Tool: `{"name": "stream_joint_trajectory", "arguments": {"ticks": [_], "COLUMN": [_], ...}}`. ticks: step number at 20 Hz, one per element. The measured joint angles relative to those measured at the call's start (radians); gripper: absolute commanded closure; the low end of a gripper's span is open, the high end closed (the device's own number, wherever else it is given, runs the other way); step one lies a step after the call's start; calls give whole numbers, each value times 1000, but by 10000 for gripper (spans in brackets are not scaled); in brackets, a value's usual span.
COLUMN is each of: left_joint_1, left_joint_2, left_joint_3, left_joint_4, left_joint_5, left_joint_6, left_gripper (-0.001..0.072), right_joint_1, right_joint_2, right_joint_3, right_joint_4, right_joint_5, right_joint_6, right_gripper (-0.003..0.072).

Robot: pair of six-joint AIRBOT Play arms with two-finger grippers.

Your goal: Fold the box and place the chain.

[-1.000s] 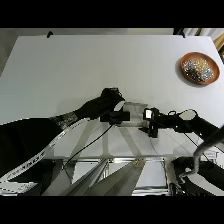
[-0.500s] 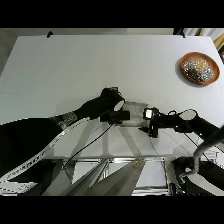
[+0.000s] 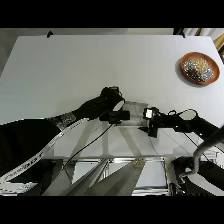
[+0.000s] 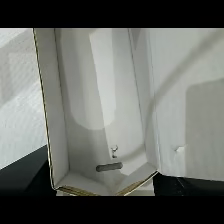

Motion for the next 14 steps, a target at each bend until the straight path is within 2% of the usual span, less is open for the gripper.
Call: {"name": "stream_joint_trajectory", "arguments": {"ticks": [3,10,14], "left_joint_1": [1,16,48], "left_joint_2": [8,65,134], "left_joint_3": [1,0,-3], "left_joint_4": [0,-10,-38], "left_joint_5": [6,2,6], "left_joint_6": [23,122,166], "left_gripper": [435,431,432], "right_joint_1": [0,0,0], "right_joint_2": [0,0,0], "right_joint_3": [0,0,0], "right_joint_4": [-8,-4,-3], "right_joint_5": [2,1,0], "right_joint_6": [3,0,-1], "right_gripper": [287,287,287]}}
